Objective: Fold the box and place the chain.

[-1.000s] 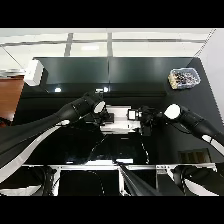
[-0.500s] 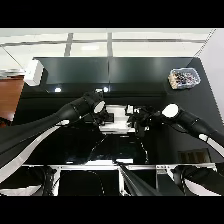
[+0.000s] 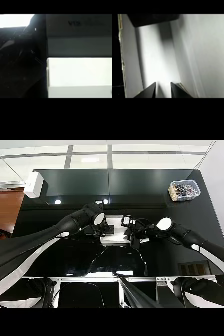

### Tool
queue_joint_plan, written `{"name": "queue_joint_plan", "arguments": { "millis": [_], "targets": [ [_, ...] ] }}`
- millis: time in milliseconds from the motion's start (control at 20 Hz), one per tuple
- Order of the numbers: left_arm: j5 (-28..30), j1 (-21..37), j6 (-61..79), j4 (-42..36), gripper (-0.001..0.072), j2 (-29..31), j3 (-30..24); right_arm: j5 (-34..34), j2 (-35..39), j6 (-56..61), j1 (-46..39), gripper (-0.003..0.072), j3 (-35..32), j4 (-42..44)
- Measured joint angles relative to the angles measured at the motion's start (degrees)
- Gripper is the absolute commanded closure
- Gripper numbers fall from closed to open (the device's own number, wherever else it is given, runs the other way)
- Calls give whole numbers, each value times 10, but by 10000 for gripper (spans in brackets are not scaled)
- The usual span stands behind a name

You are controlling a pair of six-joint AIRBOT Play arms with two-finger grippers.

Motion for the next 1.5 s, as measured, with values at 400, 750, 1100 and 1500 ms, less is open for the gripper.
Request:
{"name": "queue_joint_plan", "arguments": {
  "millis": [400,750,1100,1500],
  "targets": [
    [8,0,8,-3,682,0,0,50,84,191,-24,668,1,-113],
    [-4,0,12,-2,682,0,0,134,191,602,-242,668,-21,-232],
    [-11,0,12,-2,682,0,0,161,91,751,-307,668,-61,-157],
    [-11,0,12,0,681,0,0,197,12,604,-222,417,-48,-21]
  ]
}}
